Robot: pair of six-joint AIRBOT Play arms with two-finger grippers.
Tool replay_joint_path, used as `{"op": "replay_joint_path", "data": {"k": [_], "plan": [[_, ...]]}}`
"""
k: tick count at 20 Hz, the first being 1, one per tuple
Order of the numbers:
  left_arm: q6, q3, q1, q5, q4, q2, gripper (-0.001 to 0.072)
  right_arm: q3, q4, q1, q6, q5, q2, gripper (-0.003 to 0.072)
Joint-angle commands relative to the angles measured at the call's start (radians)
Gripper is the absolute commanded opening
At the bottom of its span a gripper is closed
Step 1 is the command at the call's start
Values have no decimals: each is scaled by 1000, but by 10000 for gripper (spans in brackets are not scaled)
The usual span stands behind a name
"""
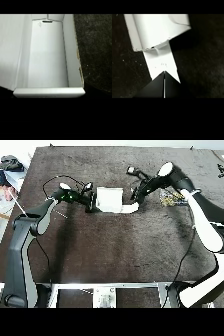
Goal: Fold the box and place the chain.
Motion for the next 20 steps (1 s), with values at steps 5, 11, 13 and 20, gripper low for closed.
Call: {"op": "replay_joint_path", "data": {"k": [5,11,13,20], "plan": [[1,0,1,0,0,0,278,-90,12,-135,533,-42,143,-15],[1,0,1,0,0,0,279,-437,118,-173,630,-350,177,-15],[1,0,1,0,0,0,279,-517,229,-173,572,-430,166,-15],[1,0,1,0,0,0,279,-559,580,-142,368,-395,58,-15]]}}
